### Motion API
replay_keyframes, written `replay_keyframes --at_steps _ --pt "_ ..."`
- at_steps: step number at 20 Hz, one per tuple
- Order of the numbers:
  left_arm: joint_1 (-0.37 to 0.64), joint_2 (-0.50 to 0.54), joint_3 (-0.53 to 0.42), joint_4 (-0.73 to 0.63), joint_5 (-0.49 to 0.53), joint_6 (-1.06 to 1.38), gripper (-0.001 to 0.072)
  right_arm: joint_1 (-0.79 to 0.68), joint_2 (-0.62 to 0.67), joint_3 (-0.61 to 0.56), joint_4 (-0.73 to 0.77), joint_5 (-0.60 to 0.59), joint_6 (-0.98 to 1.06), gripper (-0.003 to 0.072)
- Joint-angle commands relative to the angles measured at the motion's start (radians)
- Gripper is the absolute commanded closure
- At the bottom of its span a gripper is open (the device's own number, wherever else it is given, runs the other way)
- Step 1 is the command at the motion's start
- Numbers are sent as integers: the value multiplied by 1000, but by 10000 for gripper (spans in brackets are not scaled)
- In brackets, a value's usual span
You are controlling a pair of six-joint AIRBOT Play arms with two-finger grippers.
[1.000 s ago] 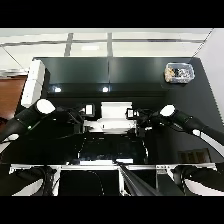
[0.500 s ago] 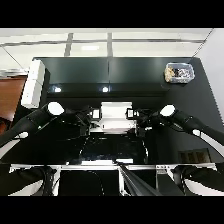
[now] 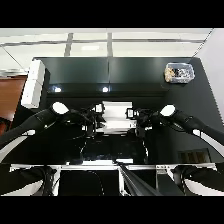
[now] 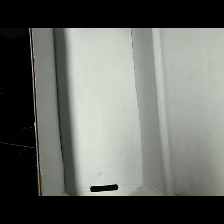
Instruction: Fold the box and place the chain.
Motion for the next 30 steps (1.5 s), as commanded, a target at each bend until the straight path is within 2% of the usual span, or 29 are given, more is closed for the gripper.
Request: replay_keyframes --at_steps 1,5,6,7,8,9,10,12,13,14,15,16,19,20,21,23,24,25,26,27,30 --pt "-15 -27 0 -42 3 3 482 0 -1 1 0 1 0 551" --pt "-14 -27 0 -42 26 11 489 0 -1 1 0 1 0 551" --pt "-14 -27 0 -42 28 14 602 0 -1 1 0 1 0 551" --pt "-14 -27 0 -42 26 24 680 0 -1 1 0 1 0 551" --pt "-15 -27 0 -42 26 36 641 0 -1 1 0 1 0 551" --pt "-15 -27 0 -42 27 37 390 0 -1 1 0 1 0 551" --pt "-14 -27 0 -42 25 36 319 0 -1 1 0 1 0 551" --pt "-14 -27 0 -42 24 36 316 0 -1 1 0 1 0 551" --pt "-14 -27 0 -42 27 36 289 0 -1 1 0 1 0 551" --pt "-14 -27 0 -41 27 36 351 0 -1 1 0 1 0 551" --pt "-14 -27 0 -40 26 36 483 0 -1 1 0 1 0 551" --pt "-14 -27 0 -38 26 36 497 0 -1 1 0 1 0 551" --pt "-14 -27 0 -39 23 36 458 0 -1 1 0 1 0 551" --pt "-14 -27 0 -38 23 36 431 0 -1 1 0 1 0 551" --pt "-14 -27 0 -38 23 36 370 0 -1 1 0 1 0 551" --pt "-14 -27 0 -38 22 35 352 0 -1 1 0 1 0 551" --pt "-14 -26 0 -37 22 35 364 0 -1 1 0 1 0 551" --pt "-14 -23 0 -33 22 33 439 0 -1 1 0 1 0 551" --pt "-12 -11 1 -13 19 26 576 0 -1 1 0 1 0 551" --pt "-5 11 5 32 5 -11 680 0 -1 1 0 1 0 551" --pt "67 112 31 186 -58 -343 681 0 -1 1 0 1 0 551"
